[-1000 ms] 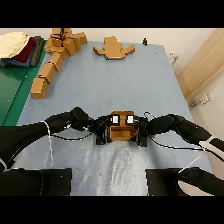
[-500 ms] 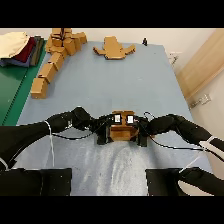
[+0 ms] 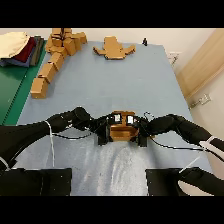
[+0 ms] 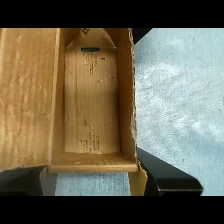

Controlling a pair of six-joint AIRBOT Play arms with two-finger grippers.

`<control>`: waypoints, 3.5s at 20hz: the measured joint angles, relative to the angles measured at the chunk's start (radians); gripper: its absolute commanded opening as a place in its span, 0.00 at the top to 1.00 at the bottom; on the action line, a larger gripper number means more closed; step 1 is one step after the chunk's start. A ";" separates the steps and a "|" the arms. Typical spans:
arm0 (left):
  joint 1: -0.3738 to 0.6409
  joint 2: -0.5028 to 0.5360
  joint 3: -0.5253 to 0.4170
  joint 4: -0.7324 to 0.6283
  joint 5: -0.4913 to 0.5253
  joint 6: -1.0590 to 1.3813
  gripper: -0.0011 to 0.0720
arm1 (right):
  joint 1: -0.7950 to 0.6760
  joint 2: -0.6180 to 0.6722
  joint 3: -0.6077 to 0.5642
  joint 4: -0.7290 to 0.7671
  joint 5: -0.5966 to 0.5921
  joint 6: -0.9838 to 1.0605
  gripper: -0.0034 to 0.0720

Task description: Fold the box.

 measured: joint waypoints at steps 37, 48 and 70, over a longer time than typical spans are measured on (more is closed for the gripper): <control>0.002 0.000 0.000 0.002 -0.014 -0.002 0.27 | -0.005 0.267 0.002 -0.219 -0.161 0.470 0.01; 0.002 0.000 0.000 0.002 -0.013 -0.002 0.27 | -0.005 0.487 0.002 -0.017 -0.202 1.217 0.04; 0.002 0.000 0.000 0.002 -0.013 -0.002 0.27 | -0.002 -0.245 0.339 0.034 -0.127 1.347 0.95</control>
